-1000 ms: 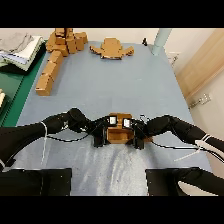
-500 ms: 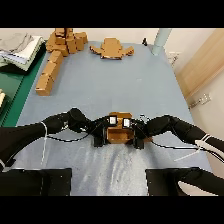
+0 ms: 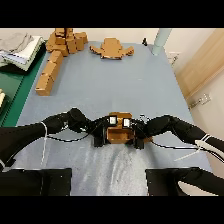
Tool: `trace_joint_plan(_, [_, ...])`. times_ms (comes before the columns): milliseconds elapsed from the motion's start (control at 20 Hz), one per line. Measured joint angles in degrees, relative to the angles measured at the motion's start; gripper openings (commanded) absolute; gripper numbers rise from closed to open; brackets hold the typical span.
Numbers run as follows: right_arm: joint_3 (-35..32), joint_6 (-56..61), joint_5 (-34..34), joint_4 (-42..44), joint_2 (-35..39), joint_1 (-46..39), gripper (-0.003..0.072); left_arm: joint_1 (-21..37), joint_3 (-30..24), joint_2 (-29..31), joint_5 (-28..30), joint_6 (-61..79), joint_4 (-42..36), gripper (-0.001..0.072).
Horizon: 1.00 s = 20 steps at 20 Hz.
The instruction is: Fold the box.
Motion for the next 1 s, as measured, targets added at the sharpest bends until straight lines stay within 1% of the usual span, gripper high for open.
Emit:
trace_joint_plan(200, [0.0,0.0,-1.3,-0.3,0.1,0.0,0.072,0.0,0.0,0.0,0.0,0.0,0.0,0.0599])
trace_joint_plan(400, [0.1,2.7,-2.6,-2.8,1.3,0.0,0.072,0.0,0.0,0.0,-0.1,0.0,0.0,0.0599])
trace_joint_plan(550, [0.1,4.7,-4.3,-4.5,4.1,0.0,0.072,0.0,0.0,0.0,-0.2,0.0,0.0,0.0599])
trace_joint_plan(750, [0.1,7.8,-8.8,-7.9,8.5,-0.1,0.072,0.0,0.0,0.0,-0.2,0.0,0.0,0.0599])
trace_joint_plan(1000, [0.1,12.3,-10.7,-12.6,12.6,0.0,0.072,0.0,0.0,0.0,-0.1,0.0,0.0,0.0599])
